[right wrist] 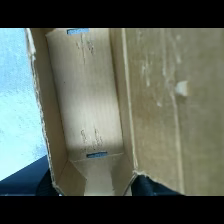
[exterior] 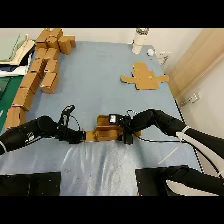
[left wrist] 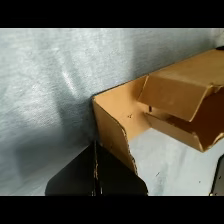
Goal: Fold the box.
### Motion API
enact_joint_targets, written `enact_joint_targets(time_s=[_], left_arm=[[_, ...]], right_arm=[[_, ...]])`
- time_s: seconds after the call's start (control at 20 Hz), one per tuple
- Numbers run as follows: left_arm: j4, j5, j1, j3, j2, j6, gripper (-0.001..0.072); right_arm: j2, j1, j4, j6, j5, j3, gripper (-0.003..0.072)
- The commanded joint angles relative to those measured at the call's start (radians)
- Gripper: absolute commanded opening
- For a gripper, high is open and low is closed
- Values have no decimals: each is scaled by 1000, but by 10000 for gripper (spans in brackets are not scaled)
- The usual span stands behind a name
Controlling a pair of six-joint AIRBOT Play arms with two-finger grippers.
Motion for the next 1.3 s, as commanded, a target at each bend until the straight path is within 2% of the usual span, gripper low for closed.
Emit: enact_joint_targets(time_s=[0.0,0.25,0.55,0.6,0.65,0.7,1.2,1.25], left_arm=[[-14,43,-36,27,-21,-6,14],[-10,-24,-36,94,33,-8,13],[-18,-82,-35,121,45,-27,17],[-18,-84,-35,127,45,-27,98],[-18,-85,-34,132,45,-27,358],[-18,-85,-34,137,45,-27,406],[2,-111,-24,190,40,-27,409],[-14,-110,-24,190,36,-27,443]], right_arm=[[0,1,0,0,0,0,463],[0,1,0,0,1,0,463],[0,1,0,0,0,0,463],[0,1,0,0,0,0,463],[0,1,0,0,0,0,463],[0,1,0,0,0,0,463],[0,1,0,0,0,0,463],[0,1,0,0,0,0,463]])
